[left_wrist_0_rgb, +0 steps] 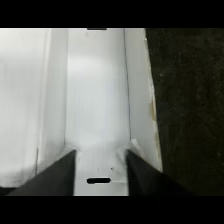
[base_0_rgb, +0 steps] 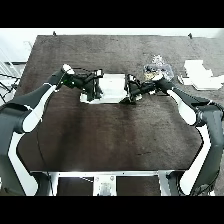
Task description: Fold the box and place the chain.
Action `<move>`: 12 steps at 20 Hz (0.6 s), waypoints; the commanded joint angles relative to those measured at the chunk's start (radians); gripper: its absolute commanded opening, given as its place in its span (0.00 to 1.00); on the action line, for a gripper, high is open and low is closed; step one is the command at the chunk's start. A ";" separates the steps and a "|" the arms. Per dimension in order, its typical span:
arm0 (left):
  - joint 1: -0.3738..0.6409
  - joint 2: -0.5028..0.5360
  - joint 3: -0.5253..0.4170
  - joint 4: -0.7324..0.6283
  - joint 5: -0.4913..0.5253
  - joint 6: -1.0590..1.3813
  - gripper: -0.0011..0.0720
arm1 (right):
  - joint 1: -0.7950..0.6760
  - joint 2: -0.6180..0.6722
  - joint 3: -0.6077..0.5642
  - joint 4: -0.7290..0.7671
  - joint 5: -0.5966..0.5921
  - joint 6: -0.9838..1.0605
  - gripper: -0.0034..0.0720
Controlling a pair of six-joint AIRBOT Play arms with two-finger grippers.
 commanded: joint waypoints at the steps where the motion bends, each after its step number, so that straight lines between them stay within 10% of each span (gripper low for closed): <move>1: 0.021 0.007 0.000 0.024 -0.059 -0.004 0.18 | 0.000 0.000 0.000 0.001 0.000 0.000 0.82; 12: 0.121 0.142 0.002 -0.047 -0.127 -0.382 0.03 | 0.000 0.000 0.000 0.001 0.000 0.001 0.82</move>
